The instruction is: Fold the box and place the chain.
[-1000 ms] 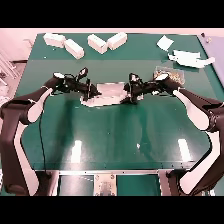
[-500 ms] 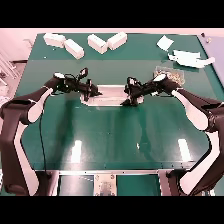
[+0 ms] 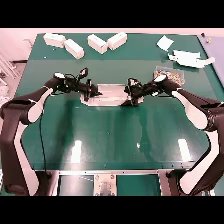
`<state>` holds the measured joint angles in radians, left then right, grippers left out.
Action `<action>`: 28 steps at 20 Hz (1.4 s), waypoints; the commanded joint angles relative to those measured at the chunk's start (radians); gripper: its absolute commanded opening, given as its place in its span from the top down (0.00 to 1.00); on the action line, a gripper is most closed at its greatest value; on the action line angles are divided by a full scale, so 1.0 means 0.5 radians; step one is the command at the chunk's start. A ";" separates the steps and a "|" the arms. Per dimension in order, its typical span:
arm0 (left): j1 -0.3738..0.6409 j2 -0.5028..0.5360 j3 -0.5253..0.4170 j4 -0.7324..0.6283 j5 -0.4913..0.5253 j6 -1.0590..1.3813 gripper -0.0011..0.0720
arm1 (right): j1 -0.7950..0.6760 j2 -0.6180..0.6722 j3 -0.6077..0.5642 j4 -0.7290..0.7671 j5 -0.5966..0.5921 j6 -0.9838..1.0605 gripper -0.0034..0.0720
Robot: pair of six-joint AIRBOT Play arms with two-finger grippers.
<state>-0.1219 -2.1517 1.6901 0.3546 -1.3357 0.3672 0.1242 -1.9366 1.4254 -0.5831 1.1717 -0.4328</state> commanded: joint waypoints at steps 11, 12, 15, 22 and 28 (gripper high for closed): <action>0.002 0.000 0.002 0.000 0.001 0.000 0.96 | 0.019 -0.002 0.000 0.051 0.002 -0.011 0.12; 0.002 0.000 0.002 0.000 0.001 0.000 0.96 | 0.019 -0.002 0.000 0.051 0.009 -0.011 0.12; 0.002 0.000 0.002 0.001 0.001 0.000 0.96 | 0.019 -0.002 -0.001 0.051 0.031 -0.012 0.16; 0.002 0.000 0.002 0.000 0.001 0.000 0.96 | 0.018 -0.002 -0.001 0.050 0.043 -0.011 0.27; 0.002 0.000 0.002 0.000 0.000 0.000 0.96 | 0.018 -0.002 -0.001 0.050 0.054 -0.011 0.25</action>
